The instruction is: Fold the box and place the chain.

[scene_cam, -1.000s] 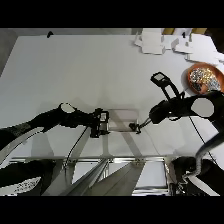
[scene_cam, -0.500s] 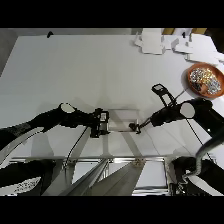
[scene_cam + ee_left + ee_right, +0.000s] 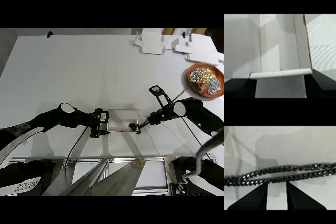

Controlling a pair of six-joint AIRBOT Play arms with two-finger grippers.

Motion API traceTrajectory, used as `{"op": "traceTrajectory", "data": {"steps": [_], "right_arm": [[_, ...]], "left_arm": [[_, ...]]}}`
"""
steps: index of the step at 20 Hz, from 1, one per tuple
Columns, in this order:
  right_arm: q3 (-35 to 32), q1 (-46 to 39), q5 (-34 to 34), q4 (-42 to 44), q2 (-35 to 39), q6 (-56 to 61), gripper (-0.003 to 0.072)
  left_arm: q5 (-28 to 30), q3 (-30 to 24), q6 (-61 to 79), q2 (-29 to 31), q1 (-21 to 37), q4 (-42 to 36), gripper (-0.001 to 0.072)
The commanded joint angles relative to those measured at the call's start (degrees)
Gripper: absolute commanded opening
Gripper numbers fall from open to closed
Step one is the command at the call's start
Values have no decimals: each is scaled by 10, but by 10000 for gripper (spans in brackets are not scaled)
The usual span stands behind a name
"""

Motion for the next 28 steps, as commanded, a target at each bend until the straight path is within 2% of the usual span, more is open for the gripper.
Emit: {"op": "traceTrajectory", "data": {"steps": [1, 22, 26, 28], "right_arm": [[0, 0, -6, -30, -4, 27, 257], [0, 0, -24, -79, -5, 70, 244], [0, 0, -24, -78, -30, 76, 242], [0, 0, -23, -76, -34, 76, 147]], "left_arm": [[0, 0, 0, 0, 0, 0, 208], [0, 0, 0, 0, 0, 0, 208], [0, 0, 0, 0, 0, 0, 208], [0, 0, 0, 0, 0, 0, 208]]}}
